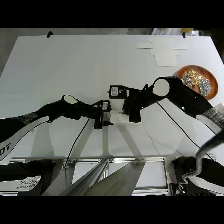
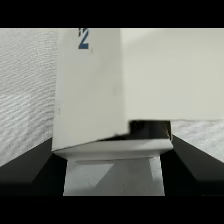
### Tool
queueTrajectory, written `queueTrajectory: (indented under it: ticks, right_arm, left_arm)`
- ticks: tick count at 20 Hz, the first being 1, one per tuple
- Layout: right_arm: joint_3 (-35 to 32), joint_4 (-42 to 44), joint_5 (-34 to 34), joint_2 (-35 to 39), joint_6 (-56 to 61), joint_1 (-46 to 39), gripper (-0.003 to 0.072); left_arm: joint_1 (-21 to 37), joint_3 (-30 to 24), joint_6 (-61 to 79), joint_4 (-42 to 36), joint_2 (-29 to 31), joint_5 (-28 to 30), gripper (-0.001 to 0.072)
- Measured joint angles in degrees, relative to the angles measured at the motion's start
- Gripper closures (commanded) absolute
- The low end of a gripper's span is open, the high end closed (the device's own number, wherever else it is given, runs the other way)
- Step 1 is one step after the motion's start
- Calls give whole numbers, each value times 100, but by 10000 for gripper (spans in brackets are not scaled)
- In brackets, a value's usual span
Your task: Fold the box and place the chain.
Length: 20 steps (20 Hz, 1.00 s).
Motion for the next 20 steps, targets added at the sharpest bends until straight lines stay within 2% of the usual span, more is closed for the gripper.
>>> queueTrajectory:
  ticks: [7, 13, 15, 16, 20]
  right_arm:
    - [0, 291, 254, -17, -168, -7, 483]
    - [-15, 2, 208, -20, -208, -7, 479]
    - [-15, -70, 186, -20, -208, -4, 489]
    - [-17, -101, 179, -20, -210, -4, 523]
    - [-24, -151, 162, -22, -210, -4, 537]
  left_arm:
    - [0, 0, -2, 0, 0, -2, 680]
    - [0, 0, -7, 0, 0, 0, 680]
    - [0, 0, -7, 0, 0, 0, 680]
    - [0, 0, -7, 0, 0, -2, 680]
    - [0, 0, -9, -2, 0, 0, 680]
